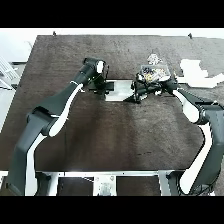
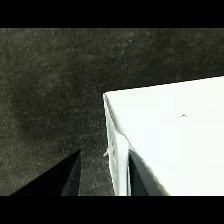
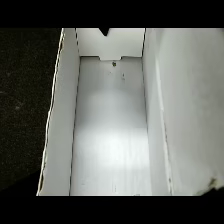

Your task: Fold the box and place the chain.

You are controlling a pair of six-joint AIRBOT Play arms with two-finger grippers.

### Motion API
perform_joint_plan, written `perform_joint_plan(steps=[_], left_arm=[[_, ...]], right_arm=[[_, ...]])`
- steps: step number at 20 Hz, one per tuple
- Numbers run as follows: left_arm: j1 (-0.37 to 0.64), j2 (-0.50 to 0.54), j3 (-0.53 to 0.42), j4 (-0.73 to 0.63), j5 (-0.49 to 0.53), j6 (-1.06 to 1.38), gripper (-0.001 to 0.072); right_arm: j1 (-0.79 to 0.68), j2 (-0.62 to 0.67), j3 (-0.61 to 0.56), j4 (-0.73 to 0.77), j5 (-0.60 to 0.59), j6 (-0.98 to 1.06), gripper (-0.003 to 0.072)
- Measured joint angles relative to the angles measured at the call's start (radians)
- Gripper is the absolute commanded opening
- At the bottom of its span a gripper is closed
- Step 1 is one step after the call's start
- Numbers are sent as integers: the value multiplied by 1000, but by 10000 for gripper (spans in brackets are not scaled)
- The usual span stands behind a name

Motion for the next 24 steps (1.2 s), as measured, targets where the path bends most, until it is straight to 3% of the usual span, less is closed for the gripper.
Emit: perform_joint_plan(steps=[7,8,9,16,17,24], left_arm=[[-13,0,0,22,21,-19,331],[-16,0,0,24,23,-20,224],[-17,-2,0,26,27,-20,171],[-31,-11,-2,31,33,-22,165],[-32,-12,-3,31,30,-23,28],[-34,-15,-3,31,30,-14,25]], right_arm=[[0,0,0,0,-2,2,583],[0,0,0,0,-2,2,583],[0,0,0,1,-2,2,583],[0,0,0,0,-1,1,583],[0,0,0,0,-1,1,583],[0,0,0,1,2,2,583]])
